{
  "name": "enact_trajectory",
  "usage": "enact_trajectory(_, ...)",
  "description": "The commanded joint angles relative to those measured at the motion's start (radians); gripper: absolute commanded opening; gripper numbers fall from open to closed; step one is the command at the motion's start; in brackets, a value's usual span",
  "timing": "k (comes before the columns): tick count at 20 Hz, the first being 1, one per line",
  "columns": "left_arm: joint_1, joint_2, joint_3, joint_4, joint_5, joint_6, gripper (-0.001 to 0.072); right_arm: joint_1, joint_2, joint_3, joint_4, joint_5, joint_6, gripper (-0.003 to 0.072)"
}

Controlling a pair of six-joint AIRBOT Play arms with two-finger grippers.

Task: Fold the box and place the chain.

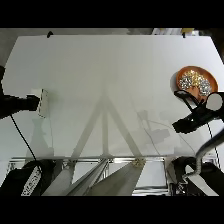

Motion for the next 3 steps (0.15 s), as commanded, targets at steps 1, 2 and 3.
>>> enact_trajectory(1, -0.001, 0.000, 0.000, 0.000, 0.008, 0.000, 0.0690, -0.001, 0.000, -0.001, 0.000, 0.000, 0.000, 0.0017)
enact_trajectory(2, -0.001, 0.000, 0.000, 0.000, 0.008, 0.000, 0.0690, -0.001, 0.000, -0.001, 0.000, 0.000, 0.000, 0.0017)
enact_trajectory(3, -0.001, 0.000, 0.000, 0.000, 0.008, 0.000, 0.0690, -0.001, 0.000, -0.001, 0.000, 0.000, 0.000, 0.0017)
